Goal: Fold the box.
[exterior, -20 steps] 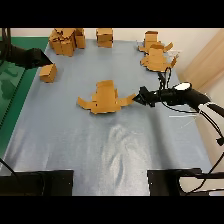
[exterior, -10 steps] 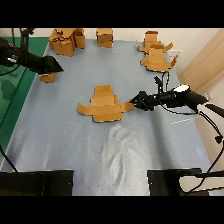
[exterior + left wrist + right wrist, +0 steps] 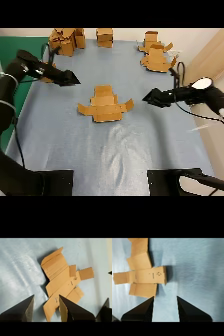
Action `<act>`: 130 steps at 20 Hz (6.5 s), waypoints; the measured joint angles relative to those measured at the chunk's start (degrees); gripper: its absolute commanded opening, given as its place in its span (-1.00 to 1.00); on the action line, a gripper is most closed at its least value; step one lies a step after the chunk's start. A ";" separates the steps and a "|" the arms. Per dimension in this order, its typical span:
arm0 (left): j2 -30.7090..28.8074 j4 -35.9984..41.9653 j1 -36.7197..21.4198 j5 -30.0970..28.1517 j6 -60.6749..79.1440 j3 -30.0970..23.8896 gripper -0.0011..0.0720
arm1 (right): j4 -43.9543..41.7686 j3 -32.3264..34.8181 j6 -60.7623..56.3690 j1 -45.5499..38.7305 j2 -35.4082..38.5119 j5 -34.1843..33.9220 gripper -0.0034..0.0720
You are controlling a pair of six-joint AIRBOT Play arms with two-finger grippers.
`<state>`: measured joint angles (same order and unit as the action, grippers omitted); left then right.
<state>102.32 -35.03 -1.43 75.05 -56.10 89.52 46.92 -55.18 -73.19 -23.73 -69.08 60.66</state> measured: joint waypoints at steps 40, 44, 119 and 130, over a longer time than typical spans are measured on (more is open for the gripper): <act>21.42 25.18 5.66 1.09 13.20 3.54 0.27 | 3.63 0.00 -2.86 -6.14 5.86 2.38 0.16; 22.75 23.76 6.43 0.17 12.61 5.60 0.27 | 2.34 0.00 -2.86 -6.12 5.86 2.45 0.16; 17.49 15.87 7.96 17.64 45.46 13.66 -0.94 | 26.38 0.72 18.05 26.29 14.80 7.69 0.16; 16.24 9.94 8.94 12.66 47.47 13.53 -0.94 | 40.39 10.99 20.81 41.31 9.88 -14.53 0.75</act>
<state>118.56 -25.08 7.51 87.70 -8.62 103.04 87.31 -44.18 -52.38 17.58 -59.20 46.13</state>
